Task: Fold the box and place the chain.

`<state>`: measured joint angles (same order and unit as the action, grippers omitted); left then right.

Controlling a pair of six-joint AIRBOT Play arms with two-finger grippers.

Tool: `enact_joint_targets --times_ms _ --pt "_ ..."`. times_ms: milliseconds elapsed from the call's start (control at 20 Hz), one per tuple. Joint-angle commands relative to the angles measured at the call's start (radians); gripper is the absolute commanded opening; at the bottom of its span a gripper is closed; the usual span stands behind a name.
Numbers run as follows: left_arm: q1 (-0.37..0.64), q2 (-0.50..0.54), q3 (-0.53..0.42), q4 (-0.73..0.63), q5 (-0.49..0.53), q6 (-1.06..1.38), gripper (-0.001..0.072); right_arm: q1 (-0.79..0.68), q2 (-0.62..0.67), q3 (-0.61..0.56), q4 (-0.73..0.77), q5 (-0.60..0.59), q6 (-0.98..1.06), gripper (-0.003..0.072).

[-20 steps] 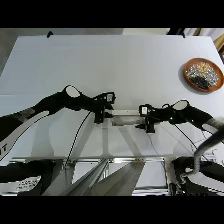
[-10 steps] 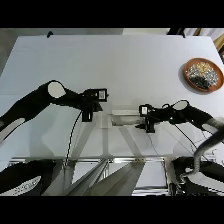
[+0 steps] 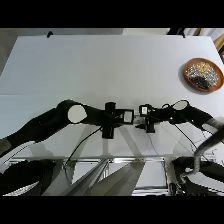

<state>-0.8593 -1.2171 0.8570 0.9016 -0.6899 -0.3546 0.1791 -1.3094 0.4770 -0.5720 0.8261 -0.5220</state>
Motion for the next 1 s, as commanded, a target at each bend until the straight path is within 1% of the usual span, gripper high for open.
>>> enact_joint_targets --times_ms 0,50,150,300,400,700,950 --pt "-0.022 -0.062 0.0 -0.002 0.373 -0.219 0.0001 0.0 -0.001 0.0 0.0 0.001 0.0 0.0403" --pt "-0.009 -0.087 0.0 -0.001 0.43 -0.263 0.0001 0.0 -0.001 0.0 0.0 0.001 0.0 0.0403" --pt "0.016 -0.131 0.0 -0.002 0.474 -0.317 0.0 0.0 -0.001 0.0 0.0 0.001 0.0 0.0403" --pt "0.039 -0.179 0.0 -0.003 0.451 -0.37 0.0 0.0 -0.001 0.0 0.0 0.001 0.0 0.0403" --pt "0.036 -0.192 0.0 -0.003 0.433 -0.372 0.0 0.0 -0.001 0.0 0.0 0.001 0.0 0.0403" --pt "0.035 -0.195 0.0 -0.003 0.366 -0.371 0.0 0.0 -0.001 0.0 0.0 0.001 0.0 0.0403" --pt "0.035 -0.196 0.0 -0.003 0.353 -0.371 0.0001 0.0 -0.001 0.0 0.0 0.001 0.0 0.0403"
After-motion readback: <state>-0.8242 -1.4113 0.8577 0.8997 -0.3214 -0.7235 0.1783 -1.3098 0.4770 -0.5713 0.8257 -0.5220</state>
